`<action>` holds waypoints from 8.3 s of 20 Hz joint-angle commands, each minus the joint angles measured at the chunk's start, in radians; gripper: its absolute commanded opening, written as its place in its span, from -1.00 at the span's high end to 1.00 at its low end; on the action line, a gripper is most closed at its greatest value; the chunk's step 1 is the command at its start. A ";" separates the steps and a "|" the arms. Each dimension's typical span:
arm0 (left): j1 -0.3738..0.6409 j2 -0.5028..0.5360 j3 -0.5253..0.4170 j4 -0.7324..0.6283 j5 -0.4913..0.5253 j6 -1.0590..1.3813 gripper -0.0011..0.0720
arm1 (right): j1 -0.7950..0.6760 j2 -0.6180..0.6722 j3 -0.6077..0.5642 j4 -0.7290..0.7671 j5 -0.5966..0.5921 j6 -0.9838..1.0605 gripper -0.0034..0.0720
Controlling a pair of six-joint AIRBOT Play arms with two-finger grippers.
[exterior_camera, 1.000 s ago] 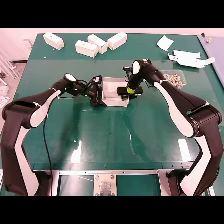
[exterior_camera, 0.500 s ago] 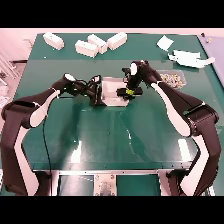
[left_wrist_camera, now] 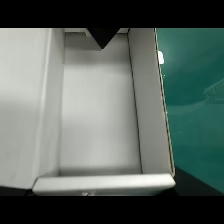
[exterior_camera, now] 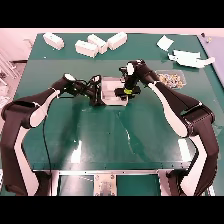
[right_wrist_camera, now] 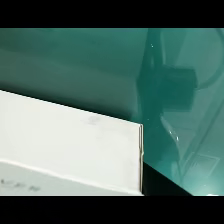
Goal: Fold the box and place the chain.
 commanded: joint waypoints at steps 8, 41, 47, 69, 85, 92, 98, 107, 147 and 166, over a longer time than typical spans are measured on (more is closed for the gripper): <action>0.000 0.000 0.000 0.001 -0.005 0.000 -0.15 | -0.017 0.006 0.072 -0.119 0.100 0.004 -0.42; 0.000 0.000 0.000 0.001 -0.004 0.000 -0.15 | -0.480 0.270 -0.134 -0.126 -0.375 -0.426 -0.38; 0.000 0.000 0.000 0.001 -0.004 0.000 -0.15 | -0.485 0.173 -0.141 -0.126 -0.420 -0.461 -0.28; 0.000 0.000 0.000 0.001 -0.002 0.000 -0.15 | -0.472 0.187 -0.161 -0.034 -0.413 -0.461 0.90; 0.000 0.000 0.000 0.001 -0.005 0.000 -0.15 | -0.482 0.296 -0.294 -0.101 -0.484 -0.450 0.04; 0.000 0.000 0.000 0.001 -0.002 0.000 -0.15 | -0.483 0.217 -0.294 -0.021 -0.522 -0.487 -0.23; 0.000 0.000 0.000 0.001 -0.002 0.000 -0.15 | -0.483 0.166 -0.294 -0.020 -0.554 -0.487 -0.07; 0.000 0.000 0.000 0.001 -0.002 0.000 -0.15 | -0.478 0.196 -0.271 0.015 -0.549 -0.505 0.90; 0.000 0.000 0.000 0.001 -0.003 0.000 -0.15 | 0.047 0.739 -0.294 0.000 -0.593 -0.494 0.90; 0.000 0.000 0.000 0.001 -0.001 0.000 -0.15 | 0.113 0.732 -0.170 -0.006 -0.626 -0.537 0.90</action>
